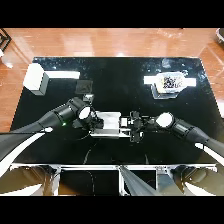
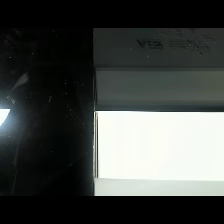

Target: Fold the box and place the chain.

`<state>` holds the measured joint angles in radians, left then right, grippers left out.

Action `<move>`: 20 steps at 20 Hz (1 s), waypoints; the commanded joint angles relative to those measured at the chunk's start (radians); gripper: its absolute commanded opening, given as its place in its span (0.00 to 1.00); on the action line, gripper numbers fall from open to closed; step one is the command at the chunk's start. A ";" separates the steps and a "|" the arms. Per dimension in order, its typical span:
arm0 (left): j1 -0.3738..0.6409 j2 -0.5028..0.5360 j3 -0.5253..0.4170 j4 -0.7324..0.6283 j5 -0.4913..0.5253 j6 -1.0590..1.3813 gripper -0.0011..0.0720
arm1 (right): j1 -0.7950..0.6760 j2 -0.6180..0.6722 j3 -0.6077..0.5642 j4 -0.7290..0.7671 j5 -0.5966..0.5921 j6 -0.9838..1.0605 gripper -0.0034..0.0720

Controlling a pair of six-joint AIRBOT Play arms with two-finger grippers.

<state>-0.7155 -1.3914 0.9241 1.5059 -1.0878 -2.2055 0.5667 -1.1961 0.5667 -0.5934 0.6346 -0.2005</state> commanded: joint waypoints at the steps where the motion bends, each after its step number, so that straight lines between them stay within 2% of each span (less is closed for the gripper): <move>1: 0.001 -0.001 0.000 0.000 0.010 0.000 0.05 | 0.003 -0.007 0.001 0.041 -0.010 -0.011 0.52; 15: 0.001 -0.001 0.000 0.000 0.010 0.000 0.05 | 0.046 -0.012 0.001 0.129 -0.037 -0.010 0.51; 20: 0.000 -0.001 0.000 0.000 0.010 0.000 0.05 | 0.046 -0.012 0.001 0.110 -0.037 -0.009 0.52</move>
<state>-0.7147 -1.3914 0.9237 1.5074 -1.0813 -2.2063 0.6117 -1.2076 0.5667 -0.4763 0.5968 -0.2096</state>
